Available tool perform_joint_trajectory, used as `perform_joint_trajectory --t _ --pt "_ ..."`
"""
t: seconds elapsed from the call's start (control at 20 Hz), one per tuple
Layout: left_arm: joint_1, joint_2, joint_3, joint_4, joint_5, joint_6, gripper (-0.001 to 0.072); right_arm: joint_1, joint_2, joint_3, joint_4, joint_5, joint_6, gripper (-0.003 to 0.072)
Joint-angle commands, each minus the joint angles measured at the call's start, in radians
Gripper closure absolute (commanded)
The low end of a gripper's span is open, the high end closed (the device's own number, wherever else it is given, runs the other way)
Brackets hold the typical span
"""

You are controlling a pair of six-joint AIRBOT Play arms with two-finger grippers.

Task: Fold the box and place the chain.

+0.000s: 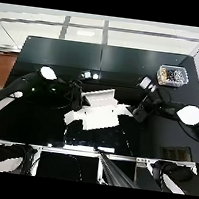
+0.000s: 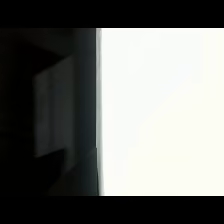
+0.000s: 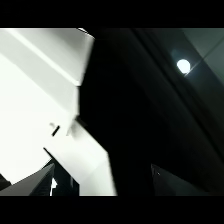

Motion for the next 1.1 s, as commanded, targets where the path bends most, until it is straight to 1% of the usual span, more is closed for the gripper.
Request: perform_joint_trajectory --t 0.0,0.2,0.3,0.4,0.55,0.65,0.8,0.9,0.95,1.05 --pt "-0.045 -0.043 0.022 0.092 0.09 0.061 0.0684 0.072 -0.002 -0.056 -0.014 0.001 -0.183 -0.0032" --pt "-0.047 -0.085 0.024 0.091 0.088 0.065 0.0683 0.124 -0.013 -0.128 -0.011 0.002 -0.223 -0.0032" --pt "-0.053 -0.085 0.024 0.083 0.087 0.133 0.0683 0.154 -0.025 -0.148 -0.011 0.002 -0.226 -0.0032" --pt "-0.056 -0.085 0.024 0.047 0.087 0.175 0.0684 0.186 -0.053 -0.154 -0.008 -0.001 -0.232 -0.0032" --pt "-0.056 -0.085 0.024 0.043 0.085 0.181 0.0683 0.232 -0.122 -0.154 0.054 -0.027 -0.318 -0.0032" --pt "-0.056 -0.085 0.024 0.043 0.086 0.181 0.0683 0.254 -0.167 -0.154 0.079 -0.074 -0.36 -0.0032" --pt "-0.056 -0.085 0.024 0.03 0.084 0.181 0.0683 0.261 -0.227 -0.154 0.097 -0.179 -0.361 -0.0032" --pt "-0.056 -0.085 0.024 0.024 0.079 0.181 0.0683 0.261 -0.244 -0.154 0.099 -0.237 -0.36 -0.0032" --pt "-0.056 -0.085 0.024 0.024 0.079 0.188 0.0684 0.254 -0.243 -0.146 0.094 -0.243 -0.36 -0.0032" --pt "-0.056 -0.085 0.024 0.025 0.079 0.194 0.0684 0.218 -0.243 -0.1 0.093 -0.171 -0.361 -0.0032"
